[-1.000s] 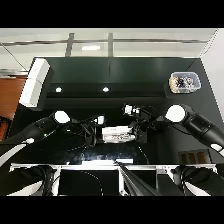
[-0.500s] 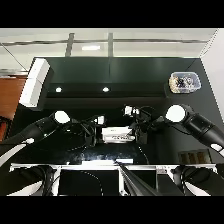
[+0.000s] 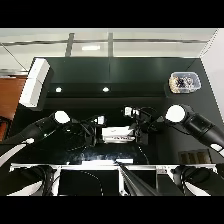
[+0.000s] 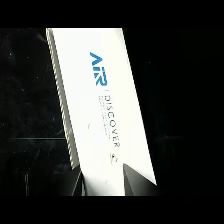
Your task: Fold the box and place the chain.
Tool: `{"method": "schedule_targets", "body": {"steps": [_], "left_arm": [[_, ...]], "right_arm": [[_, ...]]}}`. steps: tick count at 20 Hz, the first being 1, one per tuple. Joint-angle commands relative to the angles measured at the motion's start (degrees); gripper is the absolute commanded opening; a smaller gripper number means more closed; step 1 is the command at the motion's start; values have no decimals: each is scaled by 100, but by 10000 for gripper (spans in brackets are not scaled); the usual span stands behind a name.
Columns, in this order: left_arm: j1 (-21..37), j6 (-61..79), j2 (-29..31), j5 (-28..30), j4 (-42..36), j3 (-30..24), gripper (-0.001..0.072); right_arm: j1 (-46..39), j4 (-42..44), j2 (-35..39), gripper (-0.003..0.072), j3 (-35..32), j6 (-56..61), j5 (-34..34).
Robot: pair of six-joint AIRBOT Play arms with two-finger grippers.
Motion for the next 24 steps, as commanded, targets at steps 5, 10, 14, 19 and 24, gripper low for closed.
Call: {"method": "schedule_targets", "body": {"steps": [5, 10, 14, 19, 24], "left_arm": [[2, -2, 2, -2, 0, 2, 276], [2, -2, 2, -2, 0, 2, 276], [2, -4, 2, -2, 0, 2, 276], [2, -2, 2, -2, 0, 2, 276], [2, -2, 2, -2, 0, 2, 276]], "right_arm": [[2, -9, -2, 291, 2, 2, 146], [0, -151, 0, 291, 37, 151, 201], [0, -151, 0, 291, 195, 153, 203], [2, -155, 0, 291, 197, 153, 334], [4, -199, -20, 290, 190, 153, 328]]}}
